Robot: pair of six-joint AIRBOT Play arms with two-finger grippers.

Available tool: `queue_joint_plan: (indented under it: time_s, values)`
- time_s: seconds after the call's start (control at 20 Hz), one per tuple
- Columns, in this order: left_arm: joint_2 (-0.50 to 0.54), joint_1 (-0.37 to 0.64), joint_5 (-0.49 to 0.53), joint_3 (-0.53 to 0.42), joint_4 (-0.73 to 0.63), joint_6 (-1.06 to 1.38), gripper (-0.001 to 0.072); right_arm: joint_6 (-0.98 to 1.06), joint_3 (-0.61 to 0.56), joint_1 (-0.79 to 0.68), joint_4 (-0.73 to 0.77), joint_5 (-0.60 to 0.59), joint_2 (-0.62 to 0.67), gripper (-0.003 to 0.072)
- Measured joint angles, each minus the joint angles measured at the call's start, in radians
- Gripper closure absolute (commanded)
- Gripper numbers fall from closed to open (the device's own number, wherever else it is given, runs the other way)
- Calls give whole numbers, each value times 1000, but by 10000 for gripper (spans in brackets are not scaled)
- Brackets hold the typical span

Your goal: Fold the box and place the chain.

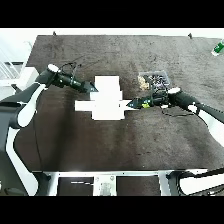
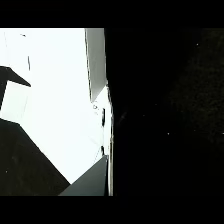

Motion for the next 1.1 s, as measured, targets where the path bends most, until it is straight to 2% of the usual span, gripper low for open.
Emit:
queue_joint_plan:
  time_s: [0.2,0.25,0.3,0.4,0.45,0.65,0.75,0.9,0.95,1.0,1.05,1.1]
  values:
    - [-5,-11,-19,2,-13,22,120,0,0,0,0,1,0,675]
    - [-5,-13,-27,2,-15,27,214,0,0,0,0,1,0,675]
    - [-5,-14,-34,2,-14,32,251,-1,0,0,0,1,0,675]
    - [-6,-17,-49,2,-16,42,253,-2,0,0,0,1,0,675]
    - [-6,-17,-54,2,-18,46,298,-2,0,0,0,2,0,674]
    - [-6,-17,-70,2,-21,58,302,-3,0,0,0,2,0,675]
    - [-6,-17,-78,2,-21,63,425,-4,0,0,0,2,0,674]
    - [-6,-19,-83,2,-25,68,431,-5,0,0,0,2,0,674]
    - [-6,-19,-85,2,-29,69,465,-5,0,0,0,2,0,675]
    - [-6,-19,-85,2,-30,69,609,-5,0,0,0,2,0,675]
    - [-6,-19,-85,2,-31,72,688,-6,0,0,-1,2,0,674]
    - [-6,-19,-93,2,-40,80,689,-6,0,0,-1,1,0,674]
